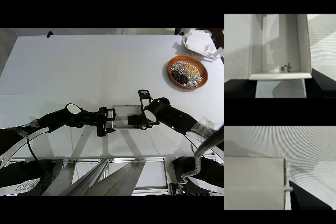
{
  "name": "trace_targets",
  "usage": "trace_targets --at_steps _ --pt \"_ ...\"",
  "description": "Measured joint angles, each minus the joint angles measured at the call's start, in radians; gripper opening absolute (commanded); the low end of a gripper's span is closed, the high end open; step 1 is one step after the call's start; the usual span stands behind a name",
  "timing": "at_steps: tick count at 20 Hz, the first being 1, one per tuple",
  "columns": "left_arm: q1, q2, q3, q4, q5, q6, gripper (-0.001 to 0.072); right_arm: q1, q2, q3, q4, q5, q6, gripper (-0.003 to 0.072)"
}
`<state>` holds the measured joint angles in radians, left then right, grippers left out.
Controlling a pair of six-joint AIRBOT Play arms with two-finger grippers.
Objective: Fold the box and place the chain.
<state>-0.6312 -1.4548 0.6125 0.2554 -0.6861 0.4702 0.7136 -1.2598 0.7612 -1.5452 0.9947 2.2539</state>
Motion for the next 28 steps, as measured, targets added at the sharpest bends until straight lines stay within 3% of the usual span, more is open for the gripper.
trace_targets --at_steps 8,10,13,16,19,23,28 --pt "0.0 0.0 0.0 0.0 0.0 0.0 0.0086 -0.016 0.218 0.027 -0.086 0.193 -0.196 0.0358" --pt "0.0 0.0 0.0 0.0 0.0 0.0 0.0086 -0.051 0.281 0.075 -0.103 0.238 -0.261 0.0442" --pt "0.0 0.0 0.0 0.0 0.0 0.0 0.0086 -0.166 0.339 0.166 -0.125 0.272 -0.371 0.0439" --pt "0.0 0.0 0.0 0.0 0.0 0.0 0.0086 -0.352 0.339 0.22 -0.139 0.191 -0.482 0.04" --pt "0.0 0.0 0.0 0.0 0.0 0.0 0.0086 -0.576 0.242 0.247 -0.142 0.076 -0.589 0.0401" --pt "0.0 0.0 0.0 0.0 -0.001 0.0 0.0086 -0.813 -0.011 0.348 -0.141 -0.007 -0.678 0.0401" --pt "0.0 0.0 0.0 0.0 -0.002 0.0 0.0086 -0.933 -0.3 0.536 -0.105 -0.052 -0.709 0.0399"
